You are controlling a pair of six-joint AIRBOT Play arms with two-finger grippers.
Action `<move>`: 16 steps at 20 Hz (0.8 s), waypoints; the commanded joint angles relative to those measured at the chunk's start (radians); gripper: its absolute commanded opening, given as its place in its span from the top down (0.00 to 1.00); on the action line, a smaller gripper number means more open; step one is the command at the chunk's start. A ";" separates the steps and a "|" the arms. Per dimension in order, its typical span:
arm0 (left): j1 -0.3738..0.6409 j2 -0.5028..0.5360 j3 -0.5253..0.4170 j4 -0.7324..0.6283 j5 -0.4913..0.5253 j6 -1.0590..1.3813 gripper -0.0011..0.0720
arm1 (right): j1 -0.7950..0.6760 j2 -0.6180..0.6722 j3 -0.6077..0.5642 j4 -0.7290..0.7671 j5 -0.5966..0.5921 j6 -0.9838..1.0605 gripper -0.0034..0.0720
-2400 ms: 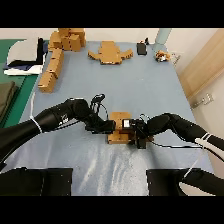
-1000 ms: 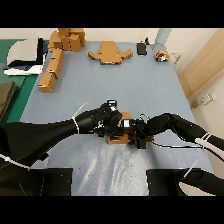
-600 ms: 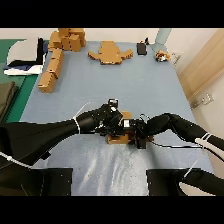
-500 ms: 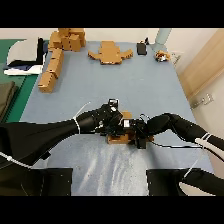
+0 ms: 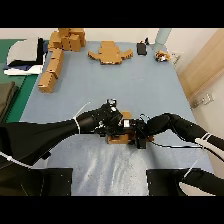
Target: Fold the box.
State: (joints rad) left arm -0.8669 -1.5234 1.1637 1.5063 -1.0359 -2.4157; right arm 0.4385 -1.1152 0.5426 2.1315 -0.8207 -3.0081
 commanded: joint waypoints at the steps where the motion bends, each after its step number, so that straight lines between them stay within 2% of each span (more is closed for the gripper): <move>1: -0.013 -0.001 0.007 0.048 -0.022 -0.108 0.42 | 0.000 0.001 0.000 0.000 0.000 0.000 0.38; 4: -0.045 -0.007 0.042 0.123 -0.049 -0.126 0.42 | 0.000 0.001 0.000 0.000 0.000 0.000 0.38; 7: -0.050 -0.034 0.057 0.129 -0.099 -0.143 0.42 | 0.000 0.001 0.000 0.000 0.000 0.000 0.38; 16: -0.055 -0.049 0.057 0.129 -0.095 -0.143 0.42 | 0.000 0.001 0.000 0.000 0.000 0.000 0.38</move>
State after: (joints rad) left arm -0.9211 -1.5707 1.2194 1.6321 -1.1290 -2.5572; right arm 0.4381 -1.1152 0.5426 2.1315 -0.8207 -3.0081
